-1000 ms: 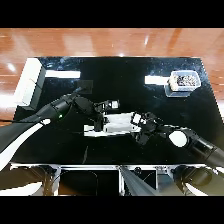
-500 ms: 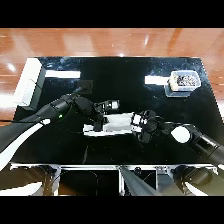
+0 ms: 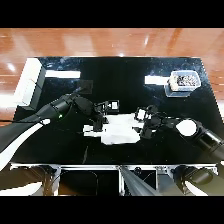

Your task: Fold the box and place the chain.

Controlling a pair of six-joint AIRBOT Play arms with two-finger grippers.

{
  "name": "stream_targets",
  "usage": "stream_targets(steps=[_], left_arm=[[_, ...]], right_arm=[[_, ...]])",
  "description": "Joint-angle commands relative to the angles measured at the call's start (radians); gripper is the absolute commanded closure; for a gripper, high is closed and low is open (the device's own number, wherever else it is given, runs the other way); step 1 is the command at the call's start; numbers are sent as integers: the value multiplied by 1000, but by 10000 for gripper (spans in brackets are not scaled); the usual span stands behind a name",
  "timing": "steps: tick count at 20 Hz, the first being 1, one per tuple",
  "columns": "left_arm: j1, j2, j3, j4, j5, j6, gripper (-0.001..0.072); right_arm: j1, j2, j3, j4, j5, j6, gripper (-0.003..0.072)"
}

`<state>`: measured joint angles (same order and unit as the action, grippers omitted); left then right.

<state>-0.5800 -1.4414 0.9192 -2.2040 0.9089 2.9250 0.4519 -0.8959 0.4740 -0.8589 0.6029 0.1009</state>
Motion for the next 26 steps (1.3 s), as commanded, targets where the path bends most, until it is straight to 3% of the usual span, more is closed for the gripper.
stream_targets(steps=[1,4,7,10,17,22,26], left_arm=[[0,-1,0,1,0,0,685],[0,-1,0,0,0,0,685],[0,-1,0,0,0,0,685],[0,-1,0,1,0,0,685],[0,-1,0,0,-2,0,685],[0,-1,0,0,-1,0,686],[5,-1,0,3,-3,0,686]], right_arm=[[-43,-7,1,113,20,-122,-22],[-48,-35,1,117,97,-155,-23],[-113,-35,2,-41,100,-122,-22],[-192,-35,0,-246,236,1,-22],[-25,-36,-80,-109,284,65,-22],[46,-35,-83,-11,79,142,-23],[55,-35,-80,-5,63,142,-22]])
